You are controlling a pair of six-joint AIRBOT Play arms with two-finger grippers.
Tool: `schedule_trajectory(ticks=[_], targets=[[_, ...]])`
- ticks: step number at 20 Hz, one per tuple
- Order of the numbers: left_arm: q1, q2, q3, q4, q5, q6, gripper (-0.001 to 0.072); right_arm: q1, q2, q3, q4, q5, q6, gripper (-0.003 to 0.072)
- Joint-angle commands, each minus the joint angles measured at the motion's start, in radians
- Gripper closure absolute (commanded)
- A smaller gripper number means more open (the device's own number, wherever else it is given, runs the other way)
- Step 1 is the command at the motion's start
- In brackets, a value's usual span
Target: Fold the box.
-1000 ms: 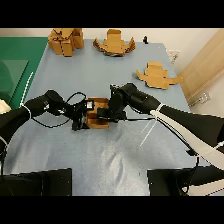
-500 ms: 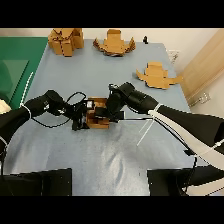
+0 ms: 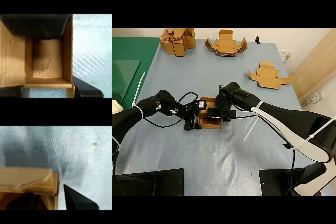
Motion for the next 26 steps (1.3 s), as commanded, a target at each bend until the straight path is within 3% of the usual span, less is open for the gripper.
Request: schedule_trajectory(ticks=[1,3,6,18,19,20,21,23,26], targets=[[0.000,0.000,0.000,0.000,0.000,0.001,0.0531,0.012,-0.046,0.064,0.005,-0.062,0.007,0.0232],[0.000,0.000,0.000,0.000,0.000,0.001,0.0530,0.025,-0.058,0.079,-0.018,-0.126,0.032,0.0251],[0.000,0.000,0.000,0.000,0.002,0.001,0.0531,0.035,-0.058,0.084,-0.024,-0.134,0.040,0.0678],[0.000,0.000,0.000,0.000,0.009,0.001,0.0531,0.035,-0.058,0.103,-0.019,-0.112,0.032,0.0677],[0.000,0.000,0.000,0.000,0.009,0.001,0.0531,0.035,-0.058,0.111,-0.019,-0.117,0.032,0.0650],[0.000,0.000,0.000,0.000,0.008,0.001,0.0531,0.035,-0.058,0.122,-0.020,-0.136,0.032,0.0506],[0.000,0.000,0.000,0.000,0.008,0.001,0.0531,0.034,-0.058,0.130,-0.020,-0.153,0.032,0.0477],[0.000,0.000,0.000,0.000,0.008,0.001,0.0530,0.034,-0.058,0.137,-0.033,-0.157,0.032,0.0677],[0.000,0.000,0.000,0.000,0.008,0.001,0.0531,0.034,-0.064,0.136,-0.040,-0.179,0.032,0.0678]])
